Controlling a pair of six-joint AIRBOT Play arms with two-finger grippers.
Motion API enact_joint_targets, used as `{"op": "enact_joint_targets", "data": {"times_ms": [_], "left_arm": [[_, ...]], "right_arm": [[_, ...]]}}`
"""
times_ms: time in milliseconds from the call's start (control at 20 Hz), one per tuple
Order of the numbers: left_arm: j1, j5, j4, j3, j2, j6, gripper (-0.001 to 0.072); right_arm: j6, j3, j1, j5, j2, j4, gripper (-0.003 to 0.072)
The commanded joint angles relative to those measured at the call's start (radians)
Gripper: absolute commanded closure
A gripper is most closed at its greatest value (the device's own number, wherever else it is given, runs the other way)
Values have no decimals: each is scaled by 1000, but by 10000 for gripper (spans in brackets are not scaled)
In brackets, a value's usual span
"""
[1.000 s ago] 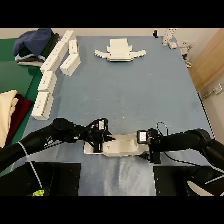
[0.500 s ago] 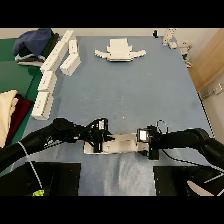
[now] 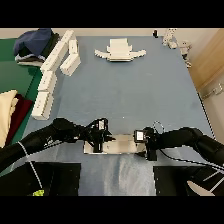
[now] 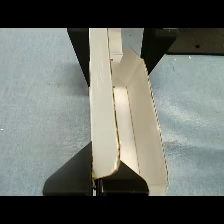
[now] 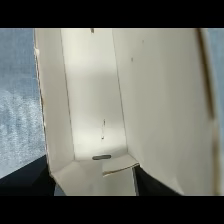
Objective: Fold the box.
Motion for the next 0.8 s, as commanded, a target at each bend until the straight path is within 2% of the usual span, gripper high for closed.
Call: {"op": "enact_joint_targets", "data": {"times_ms": [0, 500, 550, 600, 650, 700, 750], "left_arm": [[0, 1, 0, 0, 0, 0, 696], [0, 1, 0, 0, 0, 0, 696], [0, 1, 0, 0, 0, 0, 696], [0, 1, -1, 0, 0, 0, 695], [0, 1, 0, 0, 0, 0, 695], [0, 1, 0, 0, 0, 0, 696], [0, 1, 0, 0, 0, 0, 696]], "right_arm": [[-8, -1, 4, -12, -27, 18, 11], [-8, -2, 4, -5, -42, 27, 14], [-8, -2, 4, -5, -42, 27, 26], [-8, -2, 4, -10, -42, 27, 119], [-8, -2, 4, -14, -42, 28, 166], [-8, -2, 4, -14, -42, 27, 164], [-8, -2, 4, -13, -42, 26, 124]]}}
